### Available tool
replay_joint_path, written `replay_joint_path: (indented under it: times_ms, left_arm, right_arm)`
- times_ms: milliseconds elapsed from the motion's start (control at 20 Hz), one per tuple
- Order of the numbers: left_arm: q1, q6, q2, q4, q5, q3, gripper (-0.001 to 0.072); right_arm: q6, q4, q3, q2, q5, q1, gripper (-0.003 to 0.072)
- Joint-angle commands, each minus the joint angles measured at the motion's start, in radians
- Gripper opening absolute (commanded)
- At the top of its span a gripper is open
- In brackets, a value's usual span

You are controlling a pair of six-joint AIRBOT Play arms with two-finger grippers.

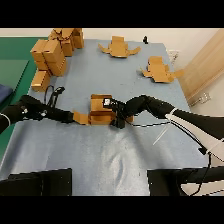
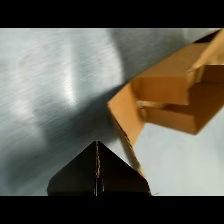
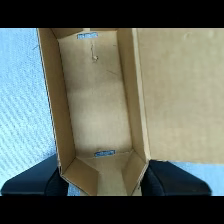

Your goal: Fold the box.

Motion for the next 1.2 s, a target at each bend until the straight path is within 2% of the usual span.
replay_joint_path:
  times_ms: [0,200,350,400,450,650,700,750,800,850,950,1150]
  left_arm:
    - [-0.063,0.091,-0.023,-0.156,-0.026,0.005,0.0014]
    - [-0.041,0.208,-0.023,-0.326,-0.116,0.011,0.0015]
    - [-0.036,0.265,-0.024,-0.350,-0.171,0.011,0.0019]
    - [-0.037,0.272,-0.025,-0.351,-0.187,0.011,0.0173]
    - [-0.042,0.272,-0.027,-0.349,-0.184,0.011,0.0252]
    - [-0.084,0.264,-0.049,-0.345,-0.118,0.011,0.0247]
    - [-0.094,0.256,-0.053,-0.346,-0.097,0.011,0.0329]
    - [-0.102,0.230,-0.053,-0.343,-0.074,0.011,0.0479]
    - [-0.105,0.204,-0.053,-0.341,-0.060,0.016,0.0581]
    - [-0.105,0.174,-0.053,-0.336,-0.061,0.026,0.0607]
    - [-0.109,0.093,-0.053,-0.294,-0.060,0.065,0.0607]
    - [-0.196,-0.205,-0.053,-0.006,-0.040,0.184,0.0605]
  right_arm:
    - [0.000,0.000,0.000,0.000,0.000,0.001,0.0196]
    - [0.000,0.000,0.000,0.000,-0.001,0.001,0.0196]
    - [0.000,0.000,0.000,0.000,0.000,0.001,0.0196]
    - [0.000,0.000,0.000,0.000,-0.001,0.001,0.0196]
    - [0.000,0.000,0.000,0.000,-0.001,0.001,0.0196]
    - [0.000,0.000,0.000,0.000,-0.001,0.001,0.0196]
    - [0.000,0.000,0.000,0.000,0.000,0.001,0.0196]
    - [0.000,0.000,0.000,0.000,0.000,0.001,0.0196]
    - [0.000,0.000,0.000,0.000,-0.001,0.001,0.0196]
    - [0.000,0.000,0.000,0.000,0.000,0.001,0.0196]
    - [0.000,0.000,0.000,0.000,0.000,0.001,0.0196]
    - [0.000,0.000,0.000,0.000,0.000,0.001,0.0196]
